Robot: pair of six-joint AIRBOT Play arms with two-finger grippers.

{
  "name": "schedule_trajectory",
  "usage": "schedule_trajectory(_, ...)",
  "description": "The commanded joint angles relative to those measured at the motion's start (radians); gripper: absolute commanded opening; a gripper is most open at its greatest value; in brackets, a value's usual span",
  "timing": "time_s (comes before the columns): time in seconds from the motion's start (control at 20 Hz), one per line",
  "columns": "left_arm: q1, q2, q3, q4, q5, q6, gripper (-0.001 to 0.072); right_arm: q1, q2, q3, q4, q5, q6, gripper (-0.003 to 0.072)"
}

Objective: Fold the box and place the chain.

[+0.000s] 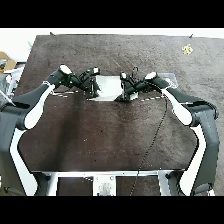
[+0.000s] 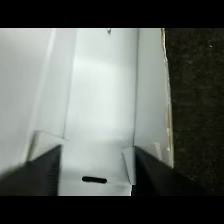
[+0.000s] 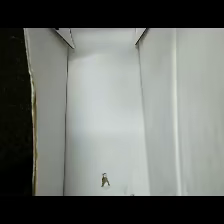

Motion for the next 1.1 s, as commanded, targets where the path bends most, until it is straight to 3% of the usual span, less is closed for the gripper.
schedule_trajectory(0.0, 0.015, 0.006, 0.0, 0.001, -0.018, -0.023, 0.0334, 0.0, 0.0, 0.0, -0.001, 0.0, -0.002, 0.0438)
schedule_trajectory(0.1, 0.032, 0.008, 0.022, -0.003, -0.079, -0.054, 0.007, 0.0, 0.0, 0.0, -0.001, 0.0, -0.002, 0.0437)
schedule_trajectory(0.15, 0.045, 0.008, 0.042, -0.003, -0.125, -0.103, 0.0011, 0.0, 0.0, 0.0, -0.001, 0.0, -0.002, 0.0437)
schedule_trajectory(0.4, 0.117, 0.008, 0.216, 0.0, -0.313, -0.403, 0.0008, 0.0, 0.0, 0.0, -0.001, 0.0, -0.002, 0.0438)
schedule_trajectory(0.55, 0.175, 0.009, 0.336, 0.01, -0.32, -0.741, 0.0007, 0.0, 0.0, 0.0, -0.001, 0.0, -0.002, 0.0437)
schedule_trajectory(0.7, 0.259, 0.009, 0.316, 0.009, -0.32, -1.022, 0.0007, 0.0, 0.0, 0.0, -0.001, 0.0, -0.002, 0.0438)
schedule_trajectory(0.9, 0.346, 0.009, 0.238, -0.006, -0.323, -1.075, 0.0004, 0.0, 0.0, 0.0, -0.001, 0.0, -0.002, 0.0437)
schedule_trajectory(1.05, 0.355, 0.009, 0.198, -0.005, -0.316, -1.067, 0.0004, 0.0, 0.0, 0.0, -0.001, 0.0, -0.002, 0.0438)
